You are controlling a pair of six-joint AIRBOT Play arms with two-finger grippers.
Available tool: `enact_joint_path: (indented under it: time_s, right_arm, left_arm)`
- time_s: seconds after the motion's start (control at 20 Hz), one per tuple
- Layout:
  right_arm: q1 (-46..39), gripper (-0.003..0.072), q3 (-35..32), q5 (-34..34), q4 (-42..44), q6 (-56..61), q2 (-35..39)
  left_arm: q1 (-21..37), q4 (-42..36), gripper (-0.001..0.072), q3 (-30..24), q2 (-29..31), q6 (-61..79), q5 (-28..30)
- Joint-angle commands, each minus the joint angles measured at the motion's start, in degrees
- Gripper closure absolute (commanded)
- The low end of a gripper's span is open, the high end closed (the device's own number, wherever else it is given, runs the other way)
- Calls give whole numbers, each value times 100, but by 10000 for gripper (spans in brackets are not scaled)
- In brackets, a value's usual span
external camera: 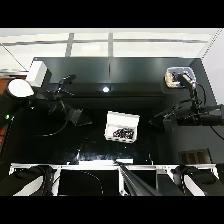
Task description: Fold the box and place the chain.
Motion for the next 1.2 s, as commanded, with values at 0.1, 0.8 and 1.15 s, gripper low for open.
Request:
enact_joint_path:
  time_s: [0.1,0.8,1.15]
  right_arm:
    - [2,138,-2,-15,-111,136,0]
    - [2,138,-2,-166,-109,197,0]
    - [2,138,-4,-168,-109,195,0]
  left_arm:
    - [247,-1029,-2,-1126,50,4553,737]
    - [-1067,-1320,-1,-1222,-1388,8282,2223]
    - [-1425,-1469,-1,-1204,-1449,8218,2363]
